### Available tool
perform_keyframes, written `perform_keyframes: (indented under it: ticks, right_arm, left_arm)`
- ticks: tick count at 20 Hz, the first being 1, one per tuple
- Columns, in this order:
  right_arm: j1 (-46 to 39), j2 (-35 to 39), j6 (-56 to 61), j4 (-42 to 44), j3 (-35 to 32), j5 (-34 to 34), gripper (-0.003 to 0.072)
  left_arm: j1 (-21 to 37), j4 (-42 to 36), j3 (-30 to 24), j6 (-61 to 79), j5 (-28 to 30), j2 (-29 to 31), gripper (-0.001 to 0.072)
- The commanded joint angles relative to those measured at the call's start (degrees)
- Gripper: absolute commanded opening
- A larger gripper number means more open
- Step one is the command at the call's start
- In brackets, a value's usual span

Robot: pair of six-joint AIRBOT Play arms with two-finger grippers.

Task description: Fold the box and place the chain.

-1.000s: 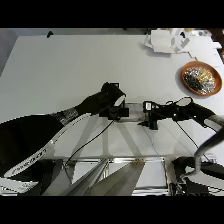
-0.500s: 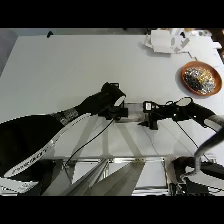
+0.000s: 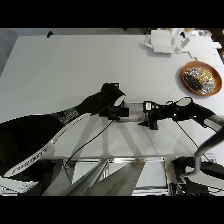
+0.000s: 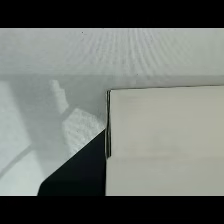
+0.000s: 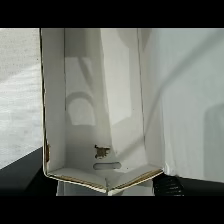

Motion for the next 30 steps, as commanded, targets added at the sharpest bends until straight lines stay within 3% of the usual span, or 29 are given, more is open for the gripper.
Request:
perform_keyframes:
  ticks: [1,3,4,8,12,13,14,15,19,22,28,30]
  right_arm:
    - [-0.02,0.02,-0.09,0.00,0.02,0.02,0.0408]
    - [-0.02,0.02,-0.09,0.00,0.02,0.00,0.0408]
    - [-0.02,0.02,-0.09,0.00,0.02,0.00,0.0408]
    - [-0.02,0.02,-0.09,0.00,0.02,0.02,0.0408]
    - [-0.02,0.02,-0.09,0.00,0.02,0.02,0.0408]
    - [-0.02,0.02,-0.09,0.00,0.02,0.02,0.0408]
    - [-0.02,0.02,-0.09,0.00,0.02,0.02,0.0408]
    - [-0.02,0.02,-0.09,0.00,0.02,0.02,0.0408]
    - [-0.02,0.02,-0.09,0.00,0.02,0.00,0.0408]
    - [-0.02,0.02,-0.09,0.00,0.02,0.00,0.0408]
    - [-0.02,0.02,-0.09,0.02,0.02,0.02,0.0408]
    - [-0.02,0.02,-0.09,0.02,0.02,0.02,0.0408]
  left_arm:
    - [0.13,-2.05,0.00,0.79,-0.28,0.59,0.0096]
    - [0.44,-2.08,0.00,1.03,-0.28,1.92,0.0404]
    - [0.76,-2.12,0.00,1.97,-0.28,2.75,0.0473]
    - [2.38,-2.25,0.00,8.50,-3.30,8.22,0.0501]
    - [4.46,-2.34,-1.70,32.00,-6.29,17.55,0.0508]
    - [5.05,-2.32,-3.41,37.81,-6.69,20.94,0.0542]
    - [5.92,-2.56,-6.21,44.41,-5.53,24.59,0.0657]
    - [6.95,-2.99,-9.84,51.43,-3.72,28.15,0.0699]
    - [13.99,-16.20,-29.31,97.94,3.32,39.01,0.0699]
    - [18.40,-29.11,-36.92,124.67,9.77,37.64,0.0699]
    - [21.14,-47.45,-36.24,145.57,20.06,21.35,0.0705]
    - [21.14,-50.84,-34.03,148.45,21.05,17.07,0.0705]
